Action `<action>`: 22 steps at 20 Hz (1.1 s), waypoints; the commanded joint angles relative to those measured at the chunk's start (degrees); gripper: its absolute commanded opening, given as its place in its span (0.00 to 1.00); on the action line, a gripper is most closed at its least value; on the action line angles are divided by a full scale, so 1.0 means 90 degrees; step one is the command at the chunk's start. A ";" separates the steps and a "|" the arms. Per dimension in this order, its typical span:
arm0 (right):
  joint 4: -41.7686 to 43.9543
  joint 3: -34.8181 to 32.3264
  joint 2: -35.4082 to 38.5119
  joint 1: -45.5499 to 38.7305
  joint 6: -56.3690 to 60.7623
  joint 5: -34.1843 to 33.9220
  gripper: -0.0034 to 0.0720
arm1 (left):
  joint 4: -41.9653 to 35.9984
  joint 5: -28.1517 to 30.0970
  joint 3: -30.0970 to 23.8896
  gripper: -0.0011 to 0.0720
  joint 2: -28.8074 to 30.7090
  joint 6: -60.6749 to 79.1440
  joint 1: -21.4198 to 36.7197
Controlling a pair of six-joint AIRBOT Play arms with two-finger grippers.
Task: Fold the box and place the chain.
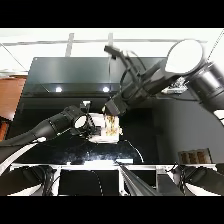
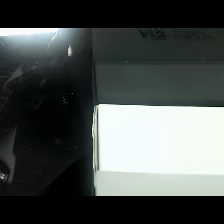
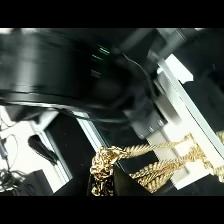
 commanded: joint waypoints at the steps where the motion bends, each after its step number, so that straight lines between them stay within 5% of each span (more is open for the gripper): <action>1: -0.0121 -0.0974 -0.0010 0.0092 -0.0019 -0.0687 0.08 | 0.0005 -0.0002 -0.0002 0.06 0.0005 0.0002 -0.0005; 3: -0.0102 -0.1343 -0.0010 0.0129 -0.0017 -0.0903 0.09 | 0.0010 -0.0002 -0.0002 0.06 0.0005 0.0002 -0.0005; 4: -0.0126 -0.1423 -0.0010 0.0136 -0.0019 -0.0918 0.21 | 0.0012 -0.0002 -0.0002 0.06 0.0005 0.0002 -0.0005; 5: -0.0143 -0.1426 -0.0007 0.0136 -0.0032 -0.0891 0.66 | 0.0012 0.0000 -0.0002 0.06 0.0005 0.0002 -0.0005; 6: -0.0143 -0.1418 0.0017 0.0083 -0.0126 -0.0828 0.87 | 0.0017 -0.0002 -0.0002 0.06 0.0005 0.0002 -0.0005; 9: -0.0328 -0.1406 0.0330 -0.0488 -0.0563 -0.0180 0.87 | 0.0015 -0.0005 -0.0002 0.06 0.0005 0.0002 -0.0005; 12: -0.1552 -0.1552 0.0758 -0.1314 -0.0750 -0.0146 0.87 | 0.0015 -0.0005 -0.0002 0.06 0.0005 0.0002 -0.0005; 20: -0.0860 -0.4673 0.0831 -0.1105 -0.4323 -0.3546 0.87 | 0.0000 -0.0007 -0.0002 0.06 0.0005 0.0000 -0.0005; 21: -0.0872 -0.4896 0.0828 -0.0947 -0.4789 -0.3912 1.00 | -0.0005 -0.0007 -0.0002 0.06 0.0005 0.0000 -0.0005; 22: -0.0869 -0.5054 0.0826 -0.0760 -0.5367 -0.4201 1.00 | -0.0005 -0.0007 -0.0002 0.06 0.0005 0.0000 -0.0005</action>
